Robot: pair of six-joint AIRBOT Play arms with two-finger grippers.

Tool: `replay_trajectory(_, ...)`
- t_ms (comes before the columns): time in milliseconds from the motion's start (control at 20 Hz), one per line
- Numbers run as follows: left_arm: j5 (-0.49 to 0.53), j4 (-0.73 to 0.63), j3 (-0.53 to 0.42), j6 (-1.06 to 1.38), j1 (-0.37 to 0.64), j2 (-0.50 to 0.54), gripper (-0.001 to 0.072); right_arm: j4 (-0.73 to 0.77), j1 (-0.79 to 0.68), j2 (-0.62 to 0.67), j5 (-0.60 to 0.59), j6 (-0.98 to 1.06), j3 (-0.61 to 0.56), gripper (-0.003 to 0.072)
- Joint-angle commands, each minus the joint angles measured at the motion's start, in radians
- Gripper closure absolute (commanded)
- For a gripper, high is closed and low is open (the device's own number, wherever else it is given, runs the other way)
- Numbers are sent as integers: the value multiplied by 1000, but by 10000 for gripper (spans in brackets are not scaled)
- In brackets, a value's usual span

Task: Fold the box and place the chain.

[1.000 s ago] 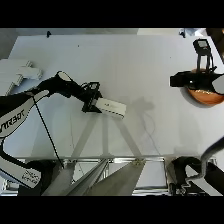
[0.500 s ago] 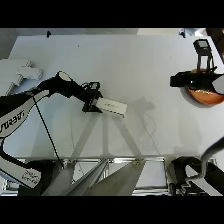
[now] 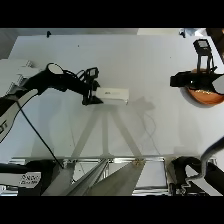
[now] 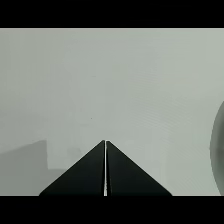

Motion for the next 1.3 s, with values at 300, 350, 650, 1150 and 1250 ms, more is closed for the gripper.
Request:
replay_trajectory(300,543,-2,1,-331,11,182,702,0,0,1,-1,0,1,670)
replay_trajectory(350,590,0,1,-381,23,181,701,0,-1,1,-2,0,1,670)
replay_trajectory(650,632,93,1,-573,193,181,702,0,0,1,-2,0,1,670)
replay_trajectory(1150,620,393,0,-791,338,108,704,0,0,0,-2,0,1,670)
replay_trajectory(1250,651,393,0,-848,335,57,705,0,-1,1,-2,0,1,670)
